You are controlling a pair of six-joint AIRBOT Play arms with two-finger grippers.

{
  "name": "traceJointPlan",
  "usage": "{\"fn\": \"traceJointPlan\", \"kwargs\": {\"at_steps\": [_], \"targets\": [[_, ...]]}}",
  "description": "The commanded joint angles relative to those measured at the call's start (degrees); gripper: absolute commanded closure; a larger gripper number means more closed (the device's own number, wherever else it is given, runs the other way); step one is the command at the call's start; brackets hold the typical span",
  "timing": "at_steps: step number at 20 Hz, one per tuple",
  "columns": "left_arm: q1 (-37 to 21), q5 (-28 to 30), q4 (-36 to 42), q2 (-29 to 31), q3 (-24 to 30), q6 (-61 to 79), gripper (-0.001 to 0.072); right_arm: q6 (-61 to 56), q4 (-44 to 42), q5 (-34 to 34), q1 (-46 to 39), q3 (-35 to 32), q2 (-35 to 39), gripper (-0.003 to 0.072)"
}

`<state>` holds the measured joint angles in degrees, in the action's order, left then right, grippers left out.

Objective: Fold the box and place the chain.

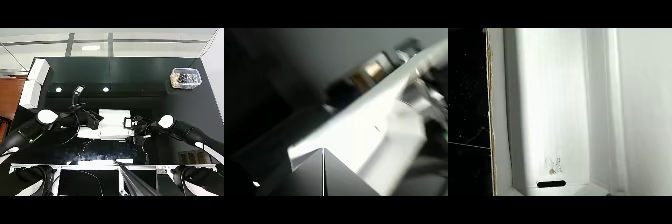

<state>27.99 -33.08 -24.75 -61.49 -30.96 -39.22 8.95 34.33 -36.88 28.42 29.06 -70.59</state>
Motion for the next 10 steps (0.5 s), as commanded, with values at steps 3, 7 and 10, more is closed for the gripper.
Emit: {"fn": "traceJointPlan", "kwargs": {"at_steps": [3, 7, 10], "targets": [[1.2, 4.35, -0.61, -7.93, -1.25, 1.75, 0.0684, 0.0, 0.04, 0.09, 0.02, -0.02, -0.04, 0.0256], [1.2, 0.83, -5.62, -10.91, -3.02, 1.75, 0.0684, 0.0, 0.04, 0.09, 0.02, -0.02, -0.04, 0.0256], [0.42, -1.25, -11.17, -10.05, -5.9, 1.75, 0.0684, 0.0, 0.04, 0.09, 0.02, -0.02, -0.04, 0.0256]]}}
